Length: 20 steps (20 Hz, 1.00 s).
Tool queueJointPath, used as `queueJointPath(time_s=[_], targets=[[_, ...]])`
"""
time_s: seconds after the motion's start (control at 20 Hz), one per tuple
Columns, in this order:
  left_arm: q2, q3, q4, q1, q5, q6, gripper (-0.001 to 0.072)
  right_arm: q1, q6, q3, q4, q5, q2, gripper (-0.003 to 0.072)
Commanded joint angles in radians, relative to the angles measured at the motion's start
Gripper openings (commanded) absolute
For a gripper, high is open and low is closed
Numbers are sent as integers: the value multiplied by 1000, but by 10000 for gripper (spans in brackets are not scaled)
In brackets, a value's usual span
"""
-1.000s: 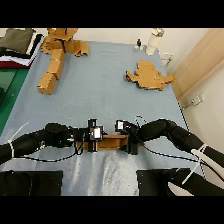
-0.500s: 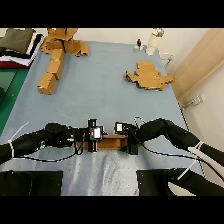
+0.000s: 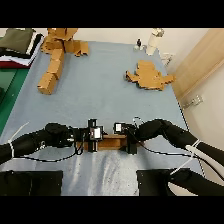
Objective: Fold the box.
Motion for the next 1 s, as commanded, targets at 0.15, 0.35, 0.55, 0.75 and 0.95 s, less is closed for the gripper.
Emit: queueJointPath(time_s=[0.15,0.35,0.55,0.75,0.95], targets=[[0,0,0,0,0,0,14,10,0,0,-2,14,-6,605],[0,0,0,0,0,0,14,10,0,0,-13,10,-6,606],[0,0,0,0,0,0,13,10,0,0,-5,8,-6,606],[0,0,0,0,0,0,14,10,0,0,-5,8,-6,606],[0,0,0,0,0,0,13,10,0,0,-5,8,-6,606]])
